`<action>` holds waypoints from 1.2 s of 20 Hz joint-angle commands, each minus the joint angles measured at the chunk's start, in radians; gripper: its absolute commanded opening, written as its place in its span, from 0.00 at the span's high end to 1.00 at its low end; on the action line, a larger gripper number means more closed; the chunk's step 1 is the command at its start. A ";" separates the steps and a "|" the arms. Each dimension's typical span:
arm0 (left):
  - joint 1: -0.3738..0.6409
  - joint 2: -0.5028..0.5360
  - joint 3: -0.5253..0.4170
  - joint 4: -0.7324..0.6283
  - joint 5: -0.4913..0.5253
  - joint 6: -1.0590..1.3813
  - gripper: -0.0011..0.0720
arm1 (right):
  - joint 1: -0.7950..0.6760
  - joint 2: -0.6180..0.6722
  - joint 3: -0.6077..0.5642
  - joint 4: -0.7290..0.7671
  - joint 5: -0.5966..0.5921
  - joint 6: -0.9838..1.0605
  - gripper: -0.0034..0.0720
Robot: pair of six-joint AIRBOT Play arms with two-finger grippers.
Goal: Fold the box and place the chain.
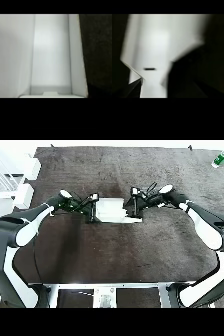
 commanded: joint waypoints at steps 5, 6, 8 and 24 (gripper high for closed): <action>0.000 0.001 0.001 -0.012 0.008 -0.003 0.33 | -0.009 0.091 0.001 0.095 0.047 0.043 0.00; 0.000 0.001 0.001 -0.012 0.008 -0.003 0.33 | -0.005 0.091 0.001 0.124 0.072 0.043 0.00; 0.000 0.001 0.002 -0.014 0.012 -0.002 0.33 | 0.007 0.091 0.000 0.151 0.095 0.078 0.04; 0.000 -0.004 0.004 -0.039 0.090 0.103 0.34 | 0.041 0.090 -0.001 0.150 0.096 0.079 0.27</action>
